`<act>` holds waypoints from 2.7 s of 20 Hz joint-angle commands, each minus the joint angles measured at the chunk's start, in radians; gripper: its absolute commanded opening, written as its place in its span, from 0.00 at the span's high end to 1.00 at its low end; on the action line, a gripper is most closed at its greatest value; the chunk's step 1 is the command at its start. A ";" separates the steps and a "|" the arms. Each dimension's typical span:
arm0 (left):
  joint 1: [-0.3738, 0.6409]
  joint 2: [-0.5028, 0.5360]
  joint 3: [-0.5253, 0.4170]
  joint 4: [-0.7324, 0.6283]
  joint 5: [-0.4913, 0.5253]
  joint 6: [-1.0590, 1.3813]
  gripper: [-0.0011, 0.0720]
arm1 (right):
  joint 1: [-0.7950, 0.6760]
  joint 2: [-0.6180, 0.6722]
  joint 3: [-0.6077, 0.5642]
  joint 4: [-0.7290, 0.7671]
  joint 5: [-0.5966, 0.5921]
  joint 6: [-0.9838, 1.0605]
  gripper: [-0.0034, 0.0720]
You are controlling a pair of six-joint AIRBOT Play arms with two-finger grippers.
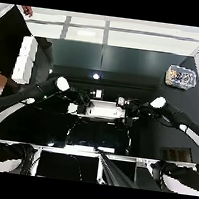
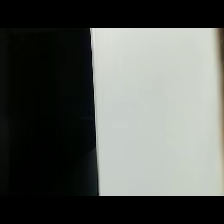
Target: Fold the box and place the chain.
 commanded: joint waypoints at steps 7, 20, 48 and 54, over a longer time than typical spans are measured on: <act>0.000 0.000 0.000 0.000 0.001 0.000 0.95 | 0.003 -0.002 0.002 -0.012 -0.011 0.013 0.02; 0.000 0.000 0.000 0.000 0.001 0.000 0.95 | 0.003 -0.002 0.002 -0.012 -0.010 0.013 0.36; 0.000 0.000 0.001 0.000 0.000 0.000 0.95 | 0.003 -0.002 0.002 -0.012 -0.004 0.034 0.56; 0.002 0.034 0.005 0.022 0.025 -0.001 0.31 | 0.003 -0.002 0.002 -0.013 -0.004 0.034 0.56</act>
